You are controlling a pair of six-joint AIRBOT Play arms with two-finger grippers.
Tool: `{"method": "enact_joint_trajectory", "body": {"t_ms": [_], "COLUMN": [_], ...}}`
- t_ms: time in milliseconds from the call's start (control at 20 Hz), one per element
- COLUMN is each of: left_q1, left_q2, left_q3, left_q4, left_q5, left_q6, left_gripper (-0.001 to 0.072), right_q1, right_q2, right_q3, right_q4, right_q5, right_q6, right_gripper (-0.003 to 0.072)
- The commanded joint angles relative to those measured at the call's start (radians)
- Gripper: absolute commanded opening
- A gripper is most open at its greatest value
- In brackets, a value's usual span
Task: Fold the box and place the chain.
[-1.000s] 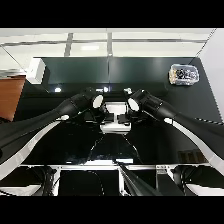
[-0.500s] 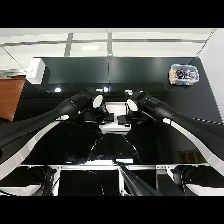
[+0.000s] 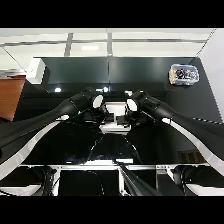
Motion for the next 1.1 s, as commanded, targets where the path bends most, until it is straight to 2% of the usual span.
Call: {"method": "enact_joint_trajectory", "body": {"t_ms": [0, 100, 150, 200, 250, 300, 550, 600, 650, 700, 900, 1050], "left_q1": [0.0, 0.0, 0.0, 0.0, 0.0, 0.0, 0.0, 0.0, 0.0, 0.0, 0.0, 0.0], "left_q2": [0.0, 0.0, 0.0, 0.0, 0.0, 0.0, 0.0, 0.0, 0.0, 0.0, 0.0, 0.0], "left_q3": [0.001, 0.001, 0.001, 0.001, 0.001, 0.001, 0.001, 0.001, 0.001, 0.001, 0.001, 0.001], "left_q4": [-0.001, -0.001, -0.001, -0.001, 0.0, -0.001, -0.001, -0.001, -0.001, -0.001, -0.001, -0.001], "left_q5": [0.001, 0.001, 0.001, 0.001, 0.001, 0.001, 0.001, 0.001, 0.002, 0.002, 0.001, -0.002], "left_q6": [0.0, 0.0, 0.0, 0.0, 0.0, 0.0, 0.0, 0.0, 0.0, 0.0, 0.0, 0.0], "left_gripper": [0.0026, 0.0026, 0.0026, 0.0026, 0.0026, 0.0026, 0.0026, 0.0026, 0.0025, 0.0026, 0.0026, 0.0026], "right_q1": [-0.002, -0.006, -0.005, -0.005, -0.005, -0.005, -0.006, -0.006, -0.008, -0.009, -0.035, -0.103], "right_q2": [-0.002, -0.003, -0.005, -0.007, -0.009, -0.009, -0.008, -0.005, 0.001, 0.014, 0.148, 0.325], "right_q3": [0.0, 0.0, 0.0, 0.0, 0.0, 0.0, 0.0, 0.0, 0.0, 0.0, 0.027, 0.09], "right_q4": [0.006, 0.007, 0.007, 0.007, 0.007, 0.007, 0.007, 0.006, 0.007, 0.006, -0.01, -0.156], "right_q5": [0.0, 0.003, 0.002, -0.002, -0.005, -0.006, -0.009, -0.008, -0.005, 0.0, 0.082, 0.103], "right_q6": [-0.002, -0.001, -0.002, -0.002, -0.002, -0.002, -0.002, -0.002, -0.006, -0.02, -0.072, -0.101], "right_gripper": [0.0271, 0.0269, 0.0175, 0.0118, 0.0104, 0.0015, 0.0017, 0.0058, 0.0277, 0.0384, 0.0383, 0.0383]}}
